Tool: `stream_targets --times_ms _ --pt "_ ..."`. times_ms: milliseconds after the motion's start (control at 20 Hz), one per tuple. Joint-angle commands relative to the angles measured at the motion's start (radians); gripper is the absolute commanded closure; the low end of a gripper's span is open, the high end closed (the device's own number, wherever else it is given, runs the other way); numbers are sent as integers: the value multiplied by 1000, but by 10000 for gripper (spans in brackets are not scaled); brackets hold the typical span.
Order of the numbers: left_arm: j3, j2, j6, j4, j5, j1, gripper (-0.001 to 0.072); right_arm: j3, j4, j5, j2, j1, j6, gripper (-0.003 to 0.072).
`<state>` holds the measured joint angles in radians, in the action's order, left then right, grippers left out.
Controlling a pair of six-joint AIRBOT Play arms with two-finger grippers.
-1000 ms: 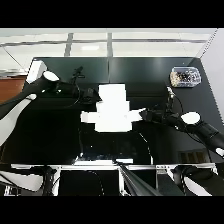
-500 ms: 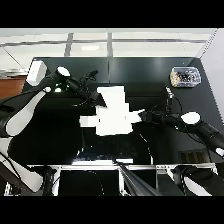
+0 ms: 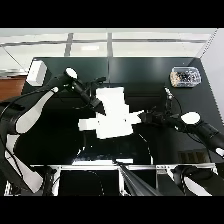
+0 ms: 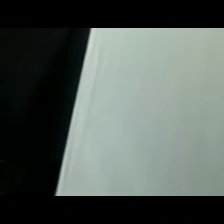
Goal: Fold the box and place the chain.
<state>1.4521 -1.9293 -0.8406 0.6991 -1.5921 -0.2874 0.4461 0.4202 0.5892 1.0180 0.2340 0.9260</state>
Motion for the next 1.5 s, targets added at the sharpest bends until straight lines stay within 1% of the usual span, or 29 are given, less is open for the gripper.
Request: stream_targets --times_ms 0,50,100,150,200,250,350,450,500,550,600,700,750,800,850,900,950,1000,1050,1100,1150,1200,1300,1350,1450 --pt "3 -3 14 8 -12 6 381 0 3 15 1 1 1 669" --pt "3 -3 14 8 -13 10 450 0 3 15 1 1 1 669" --pt "3 -3 14 8 -13 16 483 0 3 15 1 1 1 669" --pt "3 -3 14 8 -13 23 495 0 3 15 1 1 1 669" --pt "3 -3 15 10 -14 29 565 0 3 15 1 1 1 669" --pt "3 -3 15 13 -14 34 578 0 3 19 1 1 1 669" --pt "3 -3 22 22 -16 37 685 0 4 33 1 1 0 669" --pt "3 -3 26 21 -14 37 686 0 3 32 1 1 -13 656" --pt "3 -2 26 21 -13 37 687 1 3 36 0 0 -14 409" --pt "3 3 25 23 -14 37 688 5 6 66 0 -7 -16 18" --pt "3 15 20 29 -14 39 688 29 50 146 -2 -31 -45 -18" --pt "-5 57 -21 61 -11 41 690 126 211 338 -7 -101 -48 -18" --pt "-35 100 -15 57 23 41 690 185 278 434 -13 -143 -48 -18" --pt "-85 155 10 42 79 40 690 238 329 510 -17 -178 -48 -18" --pt "-169 232 77 -4 160 40 690 289 381 569 -22 -209 -49 -17" --pt "-274 316 185 -77 247 40 689 327 429 602 -26 -231 -55 -17" --pt "-400 412 337 -177 349 40 688 351 472 616 -27 -245 -81 -18" --pt "-514 490 488 -263 441 36 688 356 493 608 -28 -247 -116 -18" --pt "-616 550 640 -307 538 23 687 351 505 580 -28 -244 -155 -17" --pt "-681 587 843 -306 606 5 687 347 504 549 -28 -237 -189 -17" --pt "-709 601 987 -269 628 -13 687 344 505 523 -28 -225 -219 -17" --pt "-708 594 993 -238 629 -27 687 344 505 514 -27 -211 -249 -17" --pt "-699 567 1032 -228 650 -60 687 344 505 505 -27 -177 -297 -17" --pt "-687 551 1073 -207 669 -79 687 344 504 499 -27 -158 -309 -18" --pt "-642 504 1077 -148 691 -105 687 338 494 495 -27 -117 -309 -18"
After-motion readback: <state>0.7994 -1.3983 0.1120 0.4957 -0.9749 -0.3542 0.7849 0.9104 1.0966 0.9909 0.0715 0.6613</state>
